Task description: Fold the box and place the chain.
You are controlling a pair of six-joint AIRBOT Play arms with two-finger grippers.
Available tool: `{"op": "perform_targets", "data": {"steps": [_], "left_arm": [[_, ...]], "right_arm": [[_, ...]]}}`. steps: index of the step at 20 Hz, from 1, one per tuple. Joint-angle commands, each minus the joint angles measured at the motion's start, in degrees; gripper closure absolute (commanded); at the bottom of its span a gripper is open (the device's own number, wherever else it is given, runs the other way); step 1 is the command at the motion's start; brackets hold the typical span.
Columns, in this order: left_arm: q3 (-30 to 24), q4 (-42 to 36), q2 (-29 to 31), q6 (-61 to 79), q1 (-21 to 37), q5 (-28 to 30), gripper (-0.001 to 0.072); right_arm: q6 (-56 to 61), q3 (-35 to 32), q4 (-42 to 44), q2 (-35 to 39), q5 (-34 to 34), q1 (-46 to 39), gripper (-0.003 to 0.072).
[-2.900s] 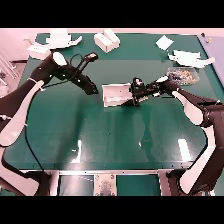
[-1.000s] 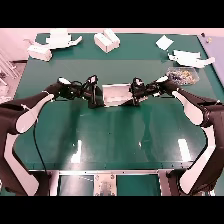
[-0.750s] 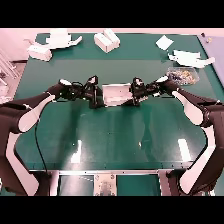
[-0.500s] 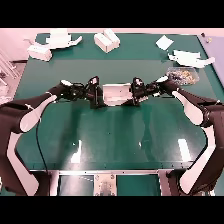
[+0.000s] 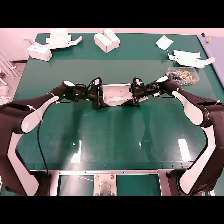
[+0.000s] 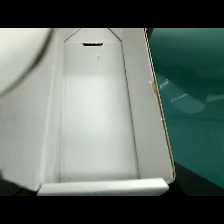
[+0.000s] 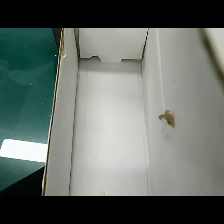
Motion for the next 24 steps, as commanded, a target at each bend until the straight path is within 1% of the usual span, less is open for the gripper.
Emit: {"op": "perform_targets", "data": {"steps": [1, 5, 9, 11, 17, 18, 19, 23, 24], "left_arm": [[0.04, 0.09, -0.04, -1.20, 0.00, 0.66, 0.0000], [0.04, -0.02, -0.04, -0.96, 0.17, 0.83, 0.0001], [0.28, -1.81, -0.24, 0.07, 0.42, 2.49, 0.0000], [0.35, -3.06, -0.76, 0.02, 0.98, 0.90, 0.0000], [0.35, -3.10, -0.85, 0.13, 1.22, 0.44, 0.0002], [0.35, -3.13, -0.87, 0.35, 1.22, 0.11, 0.0017], [0.35, -3.04, -0.87, 0.63, 1.22, -0.44, 0.0094], [0.35, -3.06, -0.94, 1.11, 1.22, -0.83, 0.0105], [0.35, -3.04, -0.96, 1.16, 1.22, -0.98, 0.0123]], "right_arm": [[0.00, 0.04, 0.00, 0.02, 0.00, 0.02, 0.0094], [0.00, 0.04, 0.02, 0.02, 0.00, 0.02, 0.0094], [0.00, 0.04, 0.00, 0.02, 0.00, 0.02, 0.0094], [0.00, 0.04, 0.02, 0.02, 0.00, 0.02, 0.0094], [0.00, 0.04, 0.02, 0.02, 0.00, 0.02, 0.0094], [0.00, 0.04, 0.02, 0.02, 0.00, 0.02, 0.0095], [0.00, 0.04, 0.02, 0.02, 0.00, 0.02, 0.0094], [0.00, 0.04, 0.02, 0.02, 0.00, 0.02, 0.0094], [0.00, 0.04, 0.02, 0.02, 0.00, 0.02, 0.0094]]}}
